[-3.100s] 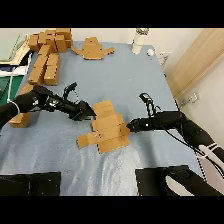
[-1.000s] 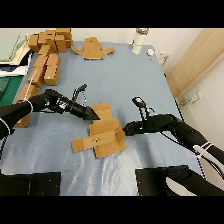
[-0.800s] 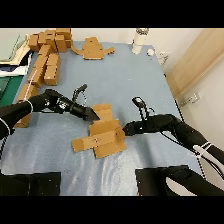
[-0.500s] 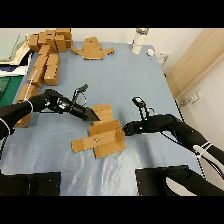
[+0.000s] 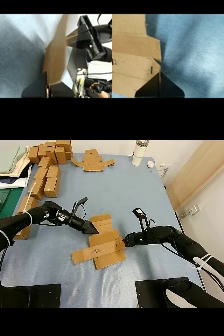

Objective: Fold the box.

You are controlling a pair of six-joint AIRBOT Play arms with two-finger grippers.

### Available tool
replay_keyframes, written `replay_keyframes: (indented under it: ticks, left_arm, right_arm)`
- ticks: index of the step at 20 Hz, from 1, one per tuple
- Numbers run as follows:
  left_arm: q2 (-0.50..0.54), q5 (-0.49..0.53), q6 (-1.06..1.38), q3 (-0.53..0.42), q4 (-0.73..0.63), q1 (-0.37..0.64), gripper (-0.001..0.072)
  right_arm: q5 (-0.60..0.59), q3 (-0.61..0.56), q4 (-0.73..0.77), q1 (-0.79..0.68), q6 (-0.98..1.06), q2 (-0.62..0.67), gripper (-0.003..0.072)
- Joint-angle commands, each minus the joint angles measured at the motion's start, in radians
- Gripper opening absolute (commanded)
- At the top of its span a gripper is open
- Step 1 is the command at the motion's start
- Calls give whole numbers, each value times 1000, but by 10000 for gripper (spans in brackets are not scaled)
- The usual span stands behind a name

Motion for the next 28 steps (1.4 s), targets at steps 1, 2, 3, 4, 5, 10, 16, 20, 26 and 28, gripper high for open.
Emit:
replay_keyframes:
  ticks: [1,2,3,4,5,10,16,20,26,28]
  left_arm:
    - [0,1,14,1,5,3,42]
    - [0,2,15,2,4,3,42]
    - [0,3,16,2,4,3,43]
    - [0,7,18,2,1,3,44]
    - [0,11,19,2,-6,3,83]
    - [-1,24,22,11,-25,3,287]
    - [-2,14,45,21,-1,-6,11]
    - [-2,-4,85,30,5,-6,9]
    - [64,20,236,81,30,-43,6]
    - [100,85,309,61,45,-67,6]
  right_arm:
    - [-1,0,0,0,0,-1,3]
    - [0,0,0,0,0,-1,4]
    - [0,0,0,0,0,-1,4]
    - [-1,0,0,0,0,-1,4]
    - [-1,0,0,0,0,-1,4]
    - [0,0,0,0,0,-2,4]
    - [0,0,0,0,0,-2,4]
    - [1,0,0,-2,1,0,84]
    - [-27,117,-147,-75,198,1,480]
    - [-62,199,-235,-119,247,1,480]
